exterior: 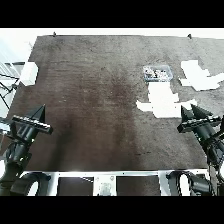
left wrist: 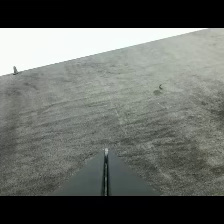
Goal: Fold the box and place the chain.
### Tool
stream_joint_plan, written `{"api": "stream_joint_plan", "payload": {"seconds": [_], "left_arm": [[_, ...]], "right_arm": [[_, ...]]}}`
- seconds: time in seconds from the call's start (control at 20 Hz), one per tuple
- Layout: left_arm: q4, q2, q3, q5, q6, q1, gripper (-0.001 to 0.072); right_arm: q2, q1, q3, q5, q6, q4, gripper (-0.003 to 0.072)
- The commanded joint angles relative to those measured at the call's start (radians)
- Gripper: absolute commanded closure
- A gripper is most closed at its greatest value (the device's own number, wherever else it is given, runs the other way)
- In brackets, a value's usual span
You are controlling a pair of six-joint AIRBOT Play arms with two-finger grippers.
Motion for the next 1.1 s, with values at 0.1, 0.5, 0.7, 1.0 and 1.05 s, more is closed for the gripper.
{"api": "stream_joint_plan", "payload": {"seconds": [0.1, 0.5, 0.7, 1.0, 1.05], "left_arm": [[0.0, 0.0, 0.0, 0.0, 0.001, 0.0, 0.0691], [0.0, 0.0, 0.0, 0.0, 0.001, 0.0, 0.0691], [0.0, 0.0, 0.0, 0.0, 0.001, 0.0, 0.0691], [0.0, 0.0, 0.0, 0.0, 0.001, 0.0, 0.0691], [0.0, 0.0, 0.0, 0.0, 0.001, 0.0, 0.0691]], "right_arm": [[-0.001, 0.0, -0.003, 0.0, 0.001, 0.001, 0.0307], [-0.169, -0.003, 0.159, -0.151, 0.074, 0.014, 0.0216], [-0.496, -0.091, 0.311, -0.11, 0.146, 0.011, 0.0215], [-0.983, -0.489, 0.741, 0.444, 0.206, -0.04, 0.0168], [-1.061, -0.534, 0.826, 0.523, 0.236, -0.055, 0.0166]]}}
